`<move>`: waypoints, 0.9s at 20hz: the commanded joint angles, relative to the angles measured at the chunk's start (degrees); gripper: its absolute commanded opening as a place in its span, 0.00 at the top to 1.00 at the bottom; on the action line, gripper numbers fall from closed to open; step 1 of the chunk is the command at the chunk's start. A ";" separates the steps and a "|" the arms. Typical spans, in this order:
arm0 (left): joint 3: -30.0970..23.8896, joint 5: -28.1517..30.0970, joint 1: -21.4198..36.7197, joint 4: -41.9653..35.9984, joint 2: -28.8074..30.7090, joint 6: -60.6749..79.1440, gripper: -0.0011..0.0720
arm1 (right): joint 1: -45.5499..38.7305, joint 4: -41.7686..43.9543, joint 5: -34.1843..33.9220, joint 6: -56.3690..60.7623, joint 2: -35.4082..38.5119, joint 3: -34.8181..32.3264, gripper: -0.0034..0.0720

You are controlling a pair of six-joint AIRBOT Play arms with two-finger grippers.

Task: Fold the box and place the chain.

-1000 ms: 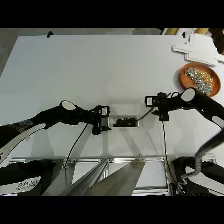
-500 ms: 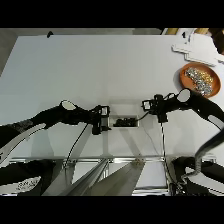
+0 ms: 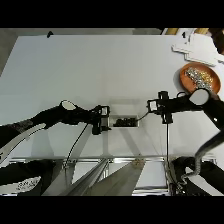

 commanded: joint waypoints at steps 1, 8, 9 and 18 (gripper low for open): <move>-0.02 0.00 0.04 0.02 0.04 0.00 0.92 | 0.07 11.19 4.98 1.84 7.78 0.07 0.93; -0.02 0.02 0.04 0.02 0.04 0.00 0.92 | 4.55 30.82 7.74 1.88 12.20 0.07 0.93; -0.02 0.00 0.04 0.02 0.04 0.00 0.92 | 5.66 31.45 7.54 1.88 12.20 0.07 0.93; -0.02 0.02 0.04 0.02 0.04 0.00 0.92 | 13.79 37.22 -4.15 2.45 12.11 0.07 0.93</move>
